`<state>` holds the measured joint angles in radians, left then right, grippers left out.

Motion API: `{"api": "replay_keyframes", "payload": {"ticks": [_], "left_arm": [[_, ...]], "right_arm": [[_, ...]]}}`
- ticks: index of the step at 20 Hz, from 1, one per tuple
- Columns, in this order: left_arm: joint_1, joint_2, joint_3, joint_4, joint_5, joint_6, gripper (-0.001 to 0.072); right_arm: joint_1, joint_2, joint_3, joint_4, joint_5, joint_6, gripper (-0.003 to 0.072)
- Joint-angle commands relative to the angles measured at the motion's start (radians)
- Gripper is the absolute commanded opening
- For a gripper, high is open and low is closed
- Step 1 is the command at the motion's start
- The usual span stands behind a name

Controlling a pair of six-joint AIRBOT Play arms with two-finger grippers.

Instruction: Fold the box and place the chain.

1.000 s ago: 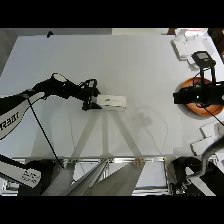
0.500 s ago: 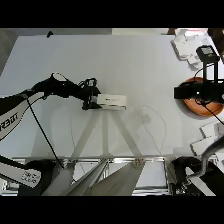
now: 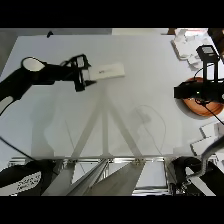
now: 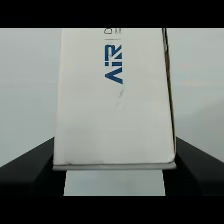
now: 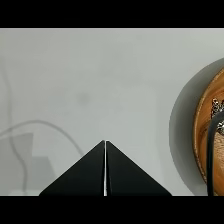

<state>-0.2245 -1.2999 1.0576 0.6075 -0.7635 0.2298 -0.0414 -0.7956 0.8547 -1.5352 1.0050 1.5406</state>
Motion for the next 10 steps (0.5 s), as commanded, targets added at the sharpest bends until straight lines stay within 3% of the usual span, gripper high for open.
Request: {"api": "replay_keyframes", "payload": {"ticks": [1, 3, 5, 7, 10], "left_arm": [[0.019, 0.168, 0.001, 0.156, 0.349, -0.322, 0.0010], [0.064, 0.223, 0.001, 0.203, 0.462, -0.540, 0.0010], [0.148, 0.260, 0.001, 0.202, 0.484, -0.726, 0.0010], [0.258, 0.269, 0.001, 0.203, 0.431, -0.868, 0.0010], [0.430, 0.247, 0.001, 0.229, 0.267, -1.057, 0.0008]], "right_arm": [[0.000, -0.001, 0.000, 0.026, 0.000, 0.000, 0.0015], [0.000, -0.001, 0.000, 0.042, 0.000, 0.000, 0.0015], [0.000, -0.001, 0.000, 0.048, 0.000, 0.000, 0.0015], [0.000, -0.001, 0.000, 0.048, 0.000, 0.000, 0.0015], [0.000, -0.001, 0.000, 0.048, 0.000, 0.000, 0.0015]]}}
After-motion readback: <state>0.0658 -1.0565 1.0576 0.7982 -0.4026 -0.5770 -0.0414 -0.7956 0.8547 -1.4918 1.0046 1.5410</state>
